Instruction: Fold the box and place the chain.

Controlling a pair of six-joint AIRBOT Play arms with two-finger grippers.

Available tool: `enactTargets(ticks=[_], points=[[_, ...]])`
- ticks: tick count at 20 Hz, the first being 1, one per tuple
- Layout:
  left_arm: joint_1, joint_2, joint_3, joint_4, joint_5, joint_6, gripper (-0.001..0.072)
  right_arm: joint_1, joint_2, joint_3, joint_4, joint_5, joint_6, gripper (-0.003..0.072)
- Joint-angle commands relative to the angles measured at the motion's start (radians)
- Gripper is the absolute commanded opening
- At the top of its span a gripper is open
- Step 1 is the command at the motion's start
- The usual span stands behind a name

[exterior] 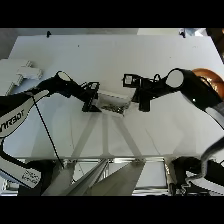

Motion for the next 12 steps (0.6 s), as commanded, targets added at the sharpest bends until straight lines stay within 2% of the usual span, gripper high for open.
enactTargets(ticks=[1, 4, 12], points=[[0.0, 0.001, 0.001, 0.0, 0.0, 0.0, 0.0394, 0.02, 0.023, 0.001, 0.237, 0.029, -0.003, 0.0017], [0.0, 0.001, 0.001, 0.0, 0.0, 0.0, 0.0394, 0.091, 0.018, 0.001, 0.252, -0.029, -0.002, 0.0014], [0.0, 0.001, 0.001, 0.0, 0.0, 0.0, 0.0394, 0.197, -0.048, 0.001, 0.304, -0.294, 0.006, 0.0014]])
